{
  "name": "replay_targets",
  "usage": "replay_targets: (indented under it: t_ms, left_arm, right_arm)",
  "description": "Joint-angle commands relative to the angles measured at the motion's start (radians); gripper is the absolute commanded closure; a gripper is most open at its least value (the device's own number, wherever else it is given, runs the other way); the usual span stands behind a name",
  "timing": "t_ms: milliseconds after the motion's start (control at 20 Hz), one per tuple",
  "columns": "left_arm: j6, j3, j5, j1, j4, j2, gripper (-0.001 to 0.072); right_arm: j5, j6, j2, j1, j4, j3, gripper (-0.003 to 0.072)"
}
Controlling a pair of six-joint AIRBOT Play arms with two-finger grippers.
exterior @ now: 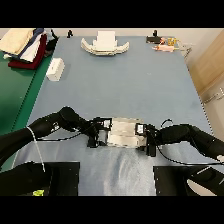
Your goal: Fold the box.
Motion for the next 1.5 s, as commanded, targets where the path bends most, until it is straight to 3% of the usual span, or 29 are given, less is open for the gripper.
replay_targets:
  t_ms: [0, 700, 800, 1450]
  left_arm:
    - [0.014, 0.000, 0.013, -0.007, -0.005, -0.007, 0.0012]
    - [0.000, -0.001, 0.042, -0.079, -0.016, -0.042, 0.0012]
    - [-0.043, -0.002, 0.083, -0.091, -0.016, -0.062, 0.0012]
    - [-0.100, -0.002, 0.107, -0.095, -0.027, -0.077, 0.0013]
  right_arm:
    - [0.000, 0.000, -0.001, 0.000, 0.000, 0.000, 0.0097]
    - [0.000, 0.000, -0.001, 0.000, 0.000, 0.000, 0.0096]
    - [0.000, 0.000, -0.001, 0.000, 0.000, 0.000, 0.0097]
    - [0.000, 0.000, -0.001, 0.000, 0.000, 0.000, 0.0097]
